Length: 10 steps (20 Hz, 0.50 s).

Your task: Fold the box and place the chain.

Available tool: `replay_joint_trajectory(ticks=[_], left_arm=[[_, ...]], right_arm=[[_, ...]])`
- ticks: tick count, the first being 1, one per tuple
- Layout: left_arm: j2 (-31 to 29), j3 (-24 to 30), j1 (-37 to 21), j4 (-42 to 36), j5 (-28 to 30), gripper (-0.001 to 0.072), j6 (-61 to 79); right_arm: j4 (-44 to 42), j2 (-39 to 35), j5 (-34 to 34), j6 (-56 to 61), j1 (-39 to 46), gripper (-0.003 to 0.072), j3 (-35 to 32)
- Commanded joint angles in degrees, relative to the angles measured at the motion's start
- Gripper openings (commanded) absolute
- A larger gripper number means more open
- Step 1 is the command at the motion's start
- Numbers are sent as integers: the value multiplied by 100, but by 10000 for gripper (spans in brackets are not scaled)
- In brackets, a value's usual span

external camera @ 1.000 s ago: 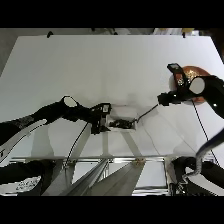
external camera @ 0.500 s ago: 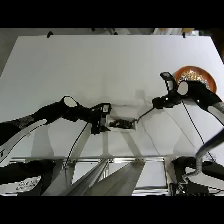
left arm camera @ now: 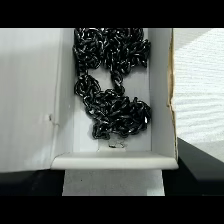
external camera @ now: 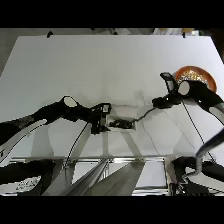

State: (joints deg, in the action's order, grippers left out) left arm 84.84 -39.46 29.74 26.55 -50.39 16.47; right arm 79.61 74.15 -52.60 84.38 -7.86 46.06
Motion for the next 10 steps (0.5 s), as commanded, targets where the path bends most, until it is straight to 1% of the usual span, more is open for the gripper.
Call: replay_joint_trajectory(ticks=[1,3,6,8,10], left_arm=[[-2,-2,0,2,2,209,2],[-2,-2,0,2,2,209,2],[-2,-2,0,2,2,209,2],[-2,-2,0,2,2,209,2],[-2,-2,0,2,2,209,2]], right_arm=[[-39,-621,-422,-44,-7,11,7],[-55,-1038,-879,-94,-74,11,4],[-330,-1681,-1300,-236,-380,11,-4],[-798,-2059,-1388,-269,-584,11,-4],[-1585,-2389,-1379,-487,-719,11,-4]])
